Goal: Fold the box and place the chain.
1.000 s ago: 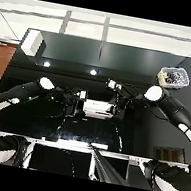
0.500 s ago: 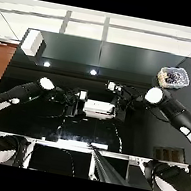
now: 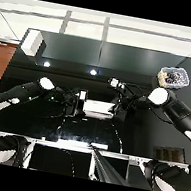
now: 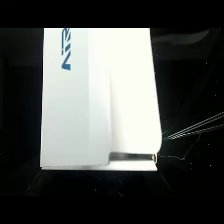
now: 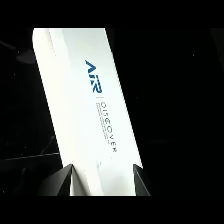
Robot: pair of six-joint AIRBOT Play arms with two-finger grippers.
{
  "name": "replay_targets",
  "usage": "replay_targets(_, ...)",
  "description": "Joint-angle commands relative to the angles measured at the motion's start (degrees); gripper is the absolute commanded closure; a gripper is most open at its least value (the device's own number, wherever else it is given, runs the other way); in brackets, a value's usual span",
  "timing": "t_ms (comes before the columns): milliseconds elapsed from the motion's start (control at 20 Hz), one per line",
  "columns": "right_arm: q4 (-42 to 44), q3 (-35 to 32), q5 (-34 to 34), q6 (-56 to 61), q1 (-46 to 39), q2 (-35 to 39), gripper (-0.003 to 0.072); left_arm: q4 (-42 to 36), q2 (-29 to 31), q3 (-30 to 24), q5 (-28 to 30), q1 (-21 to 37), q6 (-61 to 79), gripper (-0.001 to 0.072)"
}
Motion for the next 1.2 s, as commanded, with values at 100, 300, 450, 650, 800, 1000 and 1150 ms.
replay_targets(100, 2.40, 0.02, -0.39, -5.11, 0.90, 0.22, 0.0275, 0.00, -0.02, 0.02, 0.11, 0.02, -0.02, 0.0350)
replay_targets(300, -1.97, -0.48, -0.42, -5.42, 2.51, 0.17, 0.0381, 0.00, -0.02, 0.02, 0.09, 0.02, -0.02, 0.0350)
replay_targets(450, -1.79, -1.11, -0.66, -5.42, 2.54, 0.20, 0.0445, 0.02, -0.02, 0.02, 0.09, 0.02, -0.02, 0.0350)
replay_targets(650, -1.70, -1.09, -1.62, -5.40, 2.54, 0.20, 0.0445, 0.02, -0.02, 0.02, 0.09, 0.02, -0.02, 0.0350)
replay_targets(800, -1.55, -1.09, -1.46, -5.38, 2.54, 0.17, 0.0445, 0.02, -0.02, 0.02, 0.09, 0.02, -0.02, 0.0351)
replay_targets(1000, -1.14, -1.09, -2.56, -4.07, 2.51, 0.20, 0.0445, 0.02, -0.02, 0.02, 0.09, 0.02, -0.02, 0.0351)
replay_targets(1150, 0.33, -1.09, -3.82, -3.23, 2.51, 0.20, 0.0445, 0.02, -0.02, 0.02, 0.07, 0.02, -0.02, 0.0351)
